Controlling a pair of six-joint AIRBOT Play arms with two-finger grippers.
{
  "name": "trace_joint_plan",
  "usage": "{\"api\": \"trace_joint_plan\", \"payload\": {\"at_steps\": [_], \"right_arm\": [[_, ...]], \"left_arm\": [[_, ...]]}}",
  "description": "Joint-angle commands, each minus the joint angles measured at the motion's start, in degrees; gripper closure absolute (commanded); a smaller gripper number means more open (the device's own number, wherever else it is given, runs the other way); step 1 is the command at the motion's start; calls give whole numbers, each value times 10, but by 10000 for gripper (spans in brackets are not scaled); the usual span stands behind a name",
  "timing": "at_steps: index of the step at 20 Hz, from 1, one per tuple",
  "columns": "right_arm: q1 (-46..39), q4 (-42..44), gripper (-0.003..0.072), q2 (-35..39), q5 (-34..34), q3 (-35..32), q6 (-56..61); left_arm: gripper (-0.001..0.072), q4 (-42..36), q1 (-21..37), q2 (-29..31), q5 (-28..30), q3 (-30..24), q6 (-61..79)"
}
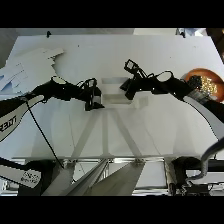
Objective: Fold the box and place the chain.
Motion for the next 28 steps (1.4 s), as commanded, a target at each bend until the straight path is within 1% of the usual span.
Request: {"api": "trace_joint_plan", "payload": {"at_steps": [1, 4, 7, 9, 11, 12, 13, 14, 15, 18, 19, 20, 23, 26, 28], "right_arm": [[0, 0, 680, 4, -7, 0, 7], [-3, 0, 680, 45, 20, 0, 8], [-30, -6, 679, 101, 80, 0, 8], [-64, -43, 679, 133, 125, 0, 8], [-101, -116, 667, 148, 170, 0, 8], [-114, -155, 565, 147, 185, 0, 9], [-122, -198, 406, 144, 193, 0, 9], [-124, -228, 281, 139, 194, -1, 8], [-123, -245, 272, 130, 196, 0, 5], [-108, -242, 260, 91, 197, 0, -31], [-97, -243, 177, 77, 195, 0, -49], [-85, -243, 152, 66, 189, 0, -71], [-50, -242, 147, 43, 151, 0, -113], [-24, -243, 149, 29, 146, 0, -139], [-16, -243, 153, 21, 126, 0, -139]], "left_arm": [[334, 0, 0, 0, 0, 0, 1], [334, 0, 0, 0, 0, 0, 1], [334, 0, 0, 0, 0, 0, 1], [334, 0, 0, 0, 0, 0, 1], [334, 0, 0, 0, 0, 0, 1], [334, 0, 0, 0, 0, 0, 1], [334, 0, 0, 0, 0, 0, 1], [334, 0, 0, 0, 0, 0, 1], [334, 0, 0, 0, 0, 0, 1], [334, 0, 0, 0, 0, 0, 1], [334, 0, 0, 0, 0, 0, 1], [334, 0, 0, 0, 0, 0, 1], [334, 0, 0, 0, 0, 0, 1], [334, 0, 0, 0, 0, 0, 1], [334, 0, 0, 0, 0, 0, 1]]}}
